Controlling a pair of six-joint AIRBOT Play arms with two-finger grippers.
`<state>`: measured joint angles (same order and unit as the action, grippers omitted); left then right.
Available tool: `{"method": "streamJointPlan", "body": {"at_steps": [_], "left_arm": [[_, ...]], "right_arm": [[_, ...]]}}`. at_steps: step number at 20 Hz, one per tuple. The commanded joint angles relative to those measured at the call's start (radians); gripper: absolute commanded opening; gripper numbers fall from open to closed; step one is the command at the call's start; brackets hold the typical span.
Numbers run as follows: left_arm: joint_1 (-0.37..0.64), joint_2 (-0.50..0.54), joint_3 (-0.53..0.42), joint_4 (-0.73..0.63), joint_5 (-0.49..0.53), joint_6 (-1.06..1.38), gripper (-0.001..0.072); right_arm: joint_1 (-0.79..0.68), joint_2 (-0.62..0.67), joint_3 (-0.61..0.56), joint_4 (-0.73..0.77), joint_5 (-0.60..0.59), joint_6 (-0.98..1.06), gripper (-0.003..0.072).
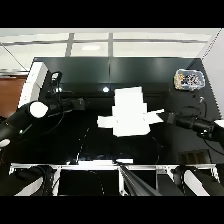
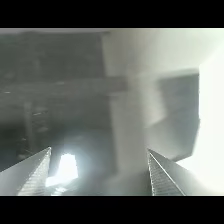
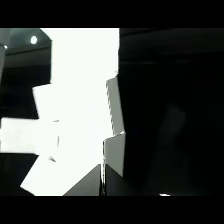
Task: Fold the box and place the chain.
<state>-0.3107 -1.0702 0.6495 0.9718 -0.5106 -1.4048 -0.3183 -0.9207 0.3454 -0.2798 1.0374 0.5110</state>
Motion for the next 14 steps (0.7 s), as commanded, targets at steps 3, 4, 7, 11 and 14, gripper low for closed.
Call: {"method": "streamJointPlan", "body": {"at_steps": [3, 4, 7, 11, 14], "left_arm": [[0.008, -0.279, 0.214, -0.526, -0.352, 0.443, 0.0698], [0.008, -0.345, 0.27, -0.565, -0.415, 0.462, 0.0698], [0.0, -0.493, 0.377, -0.562, -0.498, 0.459, 0.07], [-0.006, -0.643, 0.454, -0.554, -0.709, 0.463, 0.0711], [-0.007, -0.706, 0.492, -0.553, -0.816, 0.464, 0.0711]], "right_arm": [[0.128, 0.024, -0.06, 0.027, -0.07, -0.03, 0.001], [0.134, 0.024, -0.06, 0.024, -0.069, -0.03, 0.001], [0.136, 0.024, -0.06, 0.02, -0.058, -0.029, 0.001], [0.136, 0.024, -0.06, 0.019, -0.054, -0.029, 0.001], [0.136, 0.024, -0.06, 0.016, -0.055, -0.03, 0.001]]}}
